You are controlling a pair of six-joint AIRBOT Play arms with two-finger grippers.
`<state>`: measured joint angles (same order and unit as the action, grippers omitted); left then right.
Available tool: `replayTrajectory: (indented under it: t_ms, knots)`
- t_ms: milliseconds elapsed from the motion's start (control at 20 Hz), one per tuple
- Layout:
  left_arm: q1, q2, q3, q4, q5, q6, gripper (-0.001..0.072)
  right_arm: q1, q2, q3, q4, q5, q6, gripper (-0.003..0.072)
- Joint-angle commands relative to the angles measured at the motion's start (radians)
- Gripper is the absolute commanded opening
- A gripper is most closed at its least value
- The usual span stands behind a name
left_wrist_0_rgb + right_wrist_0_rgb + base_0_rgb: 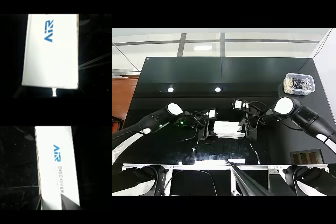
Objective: Fold the box and place the chain.
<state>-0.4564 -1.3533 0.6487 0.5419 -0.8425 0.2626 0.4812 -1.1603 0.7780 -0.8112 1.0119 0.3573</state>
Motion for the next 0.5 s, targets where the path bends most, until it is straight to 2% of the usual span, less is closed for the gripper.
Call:
replayTrajectory:
  t_ms: [0, 300, 450]
  knots:
    - [-0.001, 0.000, 0.000, 0.000, 0.000, 0.000, 0.0465, 0.001, -0.002, -0.028, -0.001, -0.012, 0.005, 0.0294]
    - [-0.001, 0.000, 0.000, 0.000, 0.000, 0.000, 0.0465, -0.005, 0.012, -0.035, 0.037, -0.024, 0.019, 0.0294]
    - [-0.001, 0.000, 0.000, 0.000, -0.001, 0.000, 0.0465, -0.047, 0.068, 0.008, 0.036, 0.026, 0.190, 0.0294]
